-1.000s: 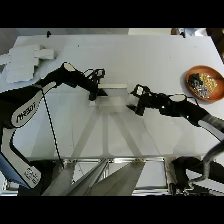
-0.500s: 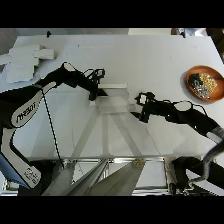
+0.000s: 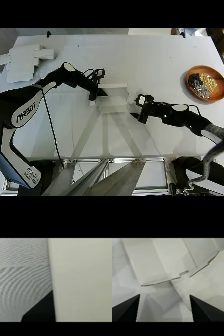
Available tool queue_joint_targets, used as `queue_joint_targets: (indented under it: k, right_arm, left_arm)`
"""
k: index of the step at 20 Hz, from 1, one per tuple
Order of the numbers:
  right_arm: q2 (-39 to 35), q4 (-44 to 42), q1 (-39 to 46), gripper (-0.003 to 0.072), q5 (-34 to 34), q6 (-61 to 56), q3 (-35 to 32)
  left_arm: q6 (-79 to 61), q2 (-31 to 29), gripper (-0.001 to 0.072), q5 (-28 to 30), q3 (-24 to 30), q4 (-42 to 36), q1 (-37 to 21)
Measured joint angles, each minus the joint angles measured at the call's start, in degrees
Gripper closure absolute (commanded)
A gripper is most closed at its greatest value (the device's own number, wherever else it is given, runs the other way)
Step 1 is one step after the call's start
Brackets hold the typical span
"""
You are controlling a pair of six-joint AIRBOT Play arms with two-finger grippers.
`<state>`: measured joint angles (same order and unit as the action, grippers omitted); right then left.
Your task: Fold the box and place the chain.
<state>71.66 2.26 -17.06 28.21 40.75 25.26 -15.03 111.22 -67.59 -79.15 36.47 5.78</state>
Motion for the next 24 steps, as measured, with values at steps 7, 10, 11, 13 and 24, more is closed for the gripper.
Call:
queue_joint_targets:
  k: [7,10,11,13,24]
  right_arm:
    - [0.5,-9.0,-3.5,-0.0002,-0.5,7.9,0.0]
    - [0.5,-9.9,-4.5,-0.0002,-3.6,8.4,0.0]
    - [0.5,-10.0,-4.7,-0.0002,-4.8,8.6,0.0]
    - [0.5,-10.1,-4.9,-0.0002,-6.5,8.7,0.0]
    - [0.5,-15.7,-5.1,-0.0002,-5.6,9.0,0.0]
  left_arm:
    - [0.0,0.0,0.0695,0.0,0.0,0.0,0.0]
    - [0.0,0.0,0.0695,0.0,0.0,0.0,0.0]
    - [0.0,0.0,0.0695,0.0,0.0,0.0,0.0]
    - [0.0,0.0,0.0695,0.0,0.0,0.0,0.0]
    - [0.0,0.0,0.0695,0.0,0.0,0.0,0.0]
